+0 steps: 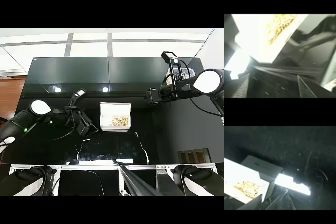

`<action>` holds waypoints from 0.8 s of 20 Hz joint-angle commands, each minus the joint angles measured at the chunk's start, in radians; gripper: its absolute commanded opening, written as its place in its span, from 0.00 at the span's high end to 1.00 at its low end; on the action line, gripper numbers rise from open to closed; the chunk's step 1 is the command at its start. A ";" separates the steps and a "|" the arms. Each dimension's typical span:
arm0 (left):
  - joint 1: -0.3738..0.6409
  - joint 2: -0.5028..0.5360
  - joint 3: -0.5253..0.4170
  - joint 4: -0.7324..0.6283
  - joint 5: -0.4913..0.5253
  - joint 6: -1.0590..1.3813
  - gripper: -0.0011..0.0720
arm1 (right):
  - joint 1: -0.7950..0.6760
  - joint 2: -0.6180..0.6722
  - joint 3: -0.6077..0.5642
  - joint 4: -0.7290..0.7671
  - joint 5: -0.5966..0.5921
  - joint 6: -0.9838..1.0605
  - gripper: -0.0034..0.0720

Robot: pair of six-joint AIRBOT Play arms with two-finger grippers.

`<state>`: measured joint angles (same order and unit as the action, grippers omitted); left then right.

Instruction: Fold the box and place the chain.

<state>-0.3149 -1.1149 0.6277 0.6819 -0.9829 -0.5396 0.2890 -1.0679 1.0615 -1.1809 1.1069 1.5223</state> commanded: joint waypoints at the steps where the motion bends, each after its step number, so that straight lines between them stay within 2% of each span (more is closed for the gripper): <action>1: -0.006 -0.037 -0.008 -0.033 0.098 0.439 0.01 | 0.000 0.000 0.000 0.000 -0.019 0.000 0.45; 5: -0.001 -0.089 -0.005 0.000 0.101 0.712 0.01 | 0.000 0.000 0.000 0.001 -0.019 0.005 0.45; 8: -0.013 -0.177 0.001 -0.057 0.134 0.717 0.01 | 0.000 0.000 0.000 0.001 -0.020 0.012 0.45; 11: -0.034 -0.214 0.018 -0.058 0.190 0.720 0.01 | 0.000 0.000 0.000 0.002 -0.019 0.015 0.45; 16: -0.035 -0.277 0.079 -0.055 0.135 0.771 0.01 | 0.000 0.000 0.000 0.002 -0.020 0.015 0.45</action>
<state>-0.3462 -1.3552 0.6773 0.6273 -0.8310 0.2043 0.2890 -1.0679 1.0615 -1.1797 1.0866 1.5375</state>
